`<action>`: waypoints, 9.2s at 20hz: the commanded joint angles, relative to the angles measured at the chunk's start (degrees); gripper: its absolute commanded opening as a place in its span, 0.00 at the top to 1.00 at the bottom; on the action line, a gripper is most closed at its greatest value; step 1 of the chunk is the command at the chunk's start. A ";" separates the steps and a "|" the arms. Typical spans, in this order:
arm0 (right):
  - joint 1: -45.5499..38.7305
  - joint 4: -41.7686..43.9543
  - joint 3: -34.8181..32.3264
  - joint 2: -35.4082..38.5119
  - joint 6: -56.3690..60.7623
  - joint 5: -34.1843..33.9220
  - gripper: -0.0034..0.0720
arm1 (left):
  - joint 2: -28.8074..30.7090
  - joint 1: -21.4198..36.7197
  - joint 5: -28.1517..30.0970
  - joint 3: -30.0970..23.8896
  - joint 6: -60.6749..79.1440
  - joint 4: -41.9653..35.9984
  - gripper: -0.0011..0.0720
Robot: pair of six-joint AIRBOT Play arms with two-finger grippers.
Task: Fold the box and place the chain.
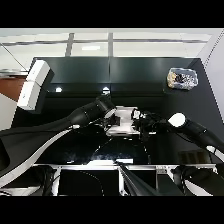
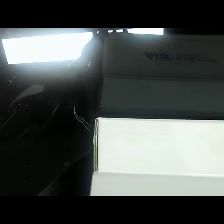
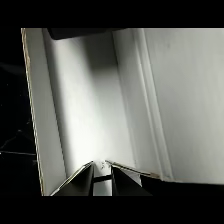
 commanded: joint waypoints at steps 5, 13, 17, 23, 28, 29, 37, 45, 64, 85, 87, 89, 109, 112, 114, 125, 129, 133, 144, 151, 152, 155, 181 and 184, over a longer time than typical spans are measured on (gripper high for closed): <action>1.20 1.64 0.04 -1.70 0.59 -1.09 0.79 | -0.02 -0.02 0.20 0.07 -0.04 -0.09 0.95; 1.31 2.16 0.04 -1.70 0.61 -2.21 0.74 | -0.02 -0.02 0.22 0.07 -0.04 -0.09 0.95; 0.98 1.29 0.07 -1.36 1.05 -3.45 0.92 | -0.02 -0.02 0.22 0.07 -0.04 -0.09 0.95; -16.65 -20.33 2.14 10.56 50.73 9.70 0.92 | 0.00 0.02 0.24 0.07 -0.07 -0.24 0.95; -38.38 -21.35 -0.74 11.85 78.29 18.82 0.92 | 0.00 -0.02 0.11 0.07 -0.04 -0.37 0.95; -39.98 -20.33 -2.45 11.41 79.23 19.41 0.92 | 0.00 -0.02 0.07 0.07 -0.04 -0.48 0.95; -33.03 3.80 -7.80 -3.89 68.83 21.14 0.92 | 0.00 0.00 0.04 0.07 -0.04 -0.46 0.95; -22.95 8.09 0.11 -5.27 63.58 24.55 0.27 | 0.00 0.00 -0.07 0.07 -0.02 -0.48 0.95; 1.31 -26.25 14.69 -5.29 96.19 16.63 0.26 | 0.00 0.00 0.00 0.07 -0.02 -0.44 0.95; 14.64 -45.48 25.92 -14.34 124.43 23.37 0.49 | 0.00 0.02 0.17 0.07 0.15 -0.42 0.95; 14.62 -46.05 26.08 -14.47 124.65 23.39 0.62 | 0.00 0.02 0.24 0.07 0.15 -0.42 0.95; 14.64 -46.03 26.14 -15.08 124.69 23.41 0.62 | 0.00 0.02 0.24 0.07 0.15 -0.42 0.95; 14.64 -44.94 26.53 -18.43 127.88 22.23 0.87 | 0.00 0.02 0.46 0.07 0.15 -0.42 0.95; 14.62 -44.98 27.36 -18.40 127.73 22.88 0.45 | 0.00 0.02 0.63 0.07 0.13 -0.39 0.95; 14.60 -45.27 28.63 -18.25 126.03 24.76 0.45 | 0.00 0.02 0.63 0.07 0.13 -0.42 0.95; 8.04 -50.21 32.61 -0.33 107.62 38.36 0.45 | -0.02 0.02 1.22 0.07 0.15 -0.42 0.95; -0.70 -72.91 32.54 6.49 104.94 33.48 0.45 | 0.00 0.02 1.31 0.07 0.15 -0.42 0.95; -18.21 -77.42 30.36 5.14 108.06 15.78 0.45 | 0.00 0.02 1.29 0.04 0.33 -0.22 0.95; -34.71 -57.11 66.84 -37.66 101.00 22.38 0.19 | -0.02 0.04 1.95 0.04 0.31 -0.26 0.95; -35.50 -57.68 74.58 -46.93 101.96 25.14 0.26 | -0.02 0.07 1.88 0.07 0.31 -0.22 0.95; -35.85 -57.96 74.55 -47.21 102.14 25.33 0.26 | -0.02 0.04 1.90 0.07 0.31 -0.22 0.95; -36.35 -59.08 74.55 -48.28 102.29 25.94 0.26 | -0.02 0.04 1.90 0.07 0.31 -0.20 0.95; -36.39 -46.45 74.69 -16.04 84.78 27.26 0.92 | -0.04 0.04 1.92 0.04 0.35 0.00 0.95; -35.78 -41.11 74.69 -8.07 82.71 28.50 0.92 | -0.04 0.04 1.79 0.07 0.37 -0.02 0.95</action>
